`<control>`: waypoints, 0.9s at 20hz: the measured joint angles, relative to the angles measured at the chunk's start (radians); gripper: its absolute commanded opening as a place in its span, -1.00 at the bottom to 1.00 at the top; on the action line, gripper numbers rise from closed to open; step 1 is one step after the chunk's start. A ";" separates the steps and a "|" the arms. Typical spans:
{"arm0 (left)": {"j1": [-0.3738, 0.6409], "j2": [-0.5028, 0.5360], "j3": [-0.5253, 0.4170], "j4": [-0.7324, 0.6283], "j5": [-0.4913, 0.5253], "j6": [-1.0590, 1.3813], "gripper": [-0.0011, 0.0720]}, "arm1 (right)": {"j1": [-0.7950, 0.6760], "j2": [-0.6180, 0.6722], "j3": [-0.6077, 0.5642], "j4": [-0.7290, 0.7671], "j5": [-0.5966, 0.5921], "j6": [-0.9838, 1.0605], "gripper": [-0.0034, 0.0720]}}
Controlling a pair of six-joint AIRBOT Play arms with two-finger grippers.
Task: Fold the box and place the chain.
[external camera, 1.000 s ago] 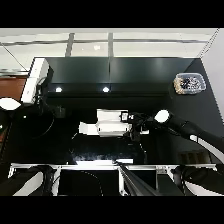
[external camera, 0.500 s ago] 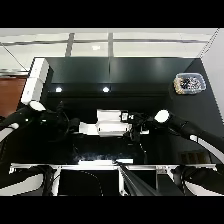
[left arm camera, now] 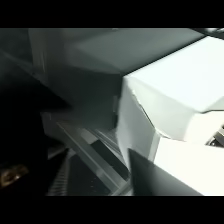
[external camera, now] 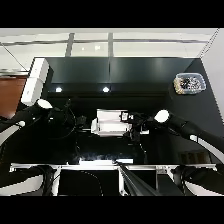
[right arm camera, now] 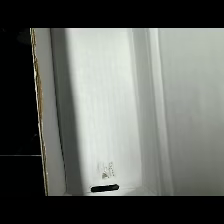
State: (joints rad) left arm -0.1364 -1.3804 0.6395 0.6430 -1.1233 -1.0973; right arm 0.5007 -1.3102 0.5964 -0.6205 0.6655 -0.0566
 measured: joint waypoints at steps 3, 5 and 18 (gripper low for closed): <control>0.002 0.006 0.037 -0.009 -0.035 0.007 0.98 | 0.000 0.000 0.000 0.000 0.000 0.000 -0.56; 0.001 0.008 0.063 -0.013 -0.065 0.009 0.98 | 0.000 0.000 0.000 0.000 0.000 0.000 -0.56; -0.179 0.010 0.147 0.042 -0.005 -0.145 0.88 | 0.000 0.000 0.000 0.000 0.000 0.000 -0.56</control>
State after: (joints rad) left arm -0.3153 -1.3705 0.7864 0.6849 -1.1282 -1.2419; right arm 0.5007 -1.3102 0.5964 -0.6205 0.6651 -0.0566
